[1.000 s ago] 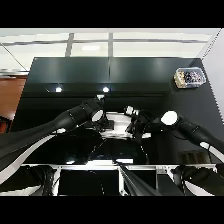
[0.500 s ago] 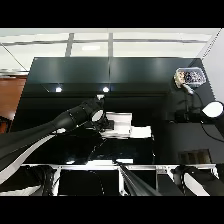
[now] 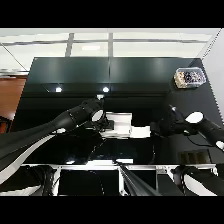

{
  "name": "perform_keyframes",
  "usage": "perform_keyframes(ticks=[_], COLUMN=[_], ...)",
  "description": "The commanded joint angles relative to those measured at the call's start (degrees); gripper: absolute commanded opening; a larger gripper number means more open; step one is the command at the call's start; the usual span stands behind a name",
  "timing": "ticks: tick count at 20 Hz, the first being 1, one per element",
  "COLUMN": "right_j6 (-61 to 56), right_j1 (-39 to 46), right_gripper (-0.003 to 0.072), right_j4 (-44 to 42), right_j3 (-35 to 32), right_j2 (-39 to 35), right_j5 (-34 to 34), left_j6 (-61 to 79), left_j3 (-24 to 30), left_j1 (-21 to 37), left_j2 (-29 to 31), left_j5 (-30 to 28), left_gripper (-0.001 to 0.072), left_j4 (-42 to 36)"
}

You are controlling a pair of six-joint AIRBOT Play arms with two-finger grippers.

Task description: Fold the box and place the chain.

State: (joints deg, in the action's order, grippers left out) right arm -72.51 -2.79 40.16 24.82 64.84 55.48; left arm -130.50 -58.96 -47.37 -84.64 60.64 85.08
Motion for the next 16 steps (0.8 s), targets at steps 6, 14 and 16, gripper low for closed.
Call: perform_keyframes(ticks=[6, 14, 16], right_j6=[8.7, 8.9, 7.8], right_j1=[-2.6, -7.2, -9.7], right_gripper=[0.0599, 0.0669, 0.0578], right_j4=[-6.5, -7.3, -7.3], right_j3=[10.1, 12.2, 12.2], right_j2=[4.7, 4.7, 4.7], right_j5=[8.3, 10.4, 8.7], left_j6=[0.0, 0.0, 0.0], left_j3=[0.0, 0.0, 0.0], left_j1=[0.0, 0.0, 0.0], left_j2=[0.0, 0.0, 0.0], left_j5=[0.0, 0.0, 0.0], left_gripper=[0.0028, 0.0028, 0.0028], left_j4=[-0.1, -0.1, -0.1])
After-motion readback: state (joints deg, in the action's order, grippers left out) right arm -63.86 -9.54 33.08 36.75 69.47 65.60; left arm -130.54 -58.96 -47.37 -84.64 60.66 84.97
